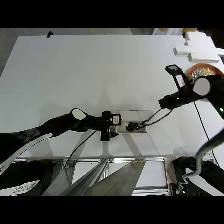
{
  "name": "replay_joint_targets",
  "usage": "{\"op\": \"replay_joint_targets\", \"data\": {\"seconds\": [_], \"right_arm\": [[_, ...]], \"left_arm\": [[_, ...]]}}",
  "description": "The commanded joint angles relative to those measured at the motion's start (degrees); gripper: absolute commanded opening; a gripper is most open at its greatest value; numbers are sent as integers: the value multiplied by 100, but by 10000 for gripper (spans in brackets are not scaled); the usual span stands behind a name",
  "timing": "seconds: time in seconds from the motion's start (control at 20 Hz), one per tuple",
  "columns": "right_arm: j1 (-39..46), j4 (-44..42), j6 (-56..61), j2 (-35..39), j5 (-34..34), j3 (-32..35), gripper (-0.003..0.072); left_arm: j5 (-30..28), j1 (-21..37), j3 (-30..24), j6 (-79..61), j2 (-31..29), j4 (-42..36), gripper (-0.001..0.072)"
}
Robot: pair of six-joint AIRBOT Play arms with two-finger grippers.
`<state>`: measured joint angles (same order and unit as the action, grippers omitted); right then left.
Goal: Fold the box and place the chain.
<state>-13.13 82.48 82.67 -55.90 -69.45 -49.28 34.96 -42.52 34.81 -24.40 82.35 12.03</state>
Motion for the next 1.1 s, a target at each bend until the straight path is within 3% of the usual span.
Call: {"op": "replay_joint_targets", "data": {"seconds": [0.0,0.2,0.45,0.85,0.95,1.05], "right_arm": [[-540,-531,-13,1073,-603,-4,17],[-785,-1692,-90,1803,-501,-4,17],[-791,-2859,-417,1919,216,7,17],[-1209,-2129,-732,1189,636,778,18],[-1316,-1971,-1141,955,671,927,67],[-1469,-1902,-1379,765,758,1075,68]], "left_arm": [[0,-2,4,0,-4,0,323],[-2,-2,4,0,-4,0,323],[-2,-2,4,-2,-4,0,323],[-2,-2,4,-2,-4,0,323],[-2,-2,4,0,-4,0,323],[0,-2,4,-2,-4,0,323]]}}
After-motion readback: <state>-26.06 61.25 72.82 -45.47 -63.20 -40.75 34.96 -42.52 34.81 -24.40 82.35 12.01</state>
